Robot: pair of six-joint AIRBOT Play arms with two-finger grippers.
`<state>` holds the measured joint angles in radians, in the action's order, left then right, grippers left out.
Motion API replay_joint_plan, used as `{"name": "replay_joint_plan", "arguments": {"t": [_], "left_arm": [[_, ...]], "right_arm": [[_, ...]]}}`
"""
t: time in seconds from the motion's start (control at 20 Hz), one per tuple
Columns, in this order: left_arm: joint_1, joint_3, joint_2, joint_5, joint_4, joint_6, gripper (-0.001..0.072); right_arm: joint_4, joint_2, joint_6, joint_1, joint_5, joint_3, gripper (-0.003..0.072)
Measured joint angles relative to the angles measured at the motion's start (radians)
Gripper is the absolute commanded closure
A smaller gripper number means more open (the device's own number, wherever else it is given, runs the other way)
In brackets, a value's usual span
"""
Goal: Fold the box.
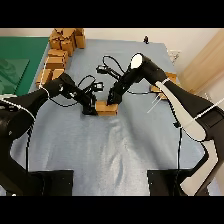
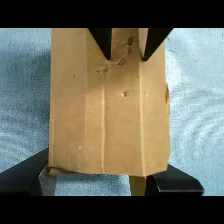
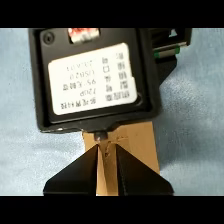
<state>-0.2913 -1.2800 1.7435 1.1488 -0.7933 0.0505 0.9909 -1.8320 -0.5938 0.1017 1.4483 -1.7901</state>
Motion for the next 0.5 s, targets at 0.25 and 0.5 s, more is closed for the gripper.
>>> {"name": "replay_joint_plan", "arguments": {"t": [0.25, 0.5], "left_arm": [[0.0, 0.0, 0.0, -0.003, 0.0, -0.01, 0.0511], [0.0, 0.0, -0.001, -0.009, 0.0, -0.017, 0.0511]], "right_arm": [[0.024, 0.011, -0.026, 0.007, 0.0, 0.0, 0.0357], [0.073, 0.014, -0.034, 0.016, -0.021, 0.0, 0.039]]}}
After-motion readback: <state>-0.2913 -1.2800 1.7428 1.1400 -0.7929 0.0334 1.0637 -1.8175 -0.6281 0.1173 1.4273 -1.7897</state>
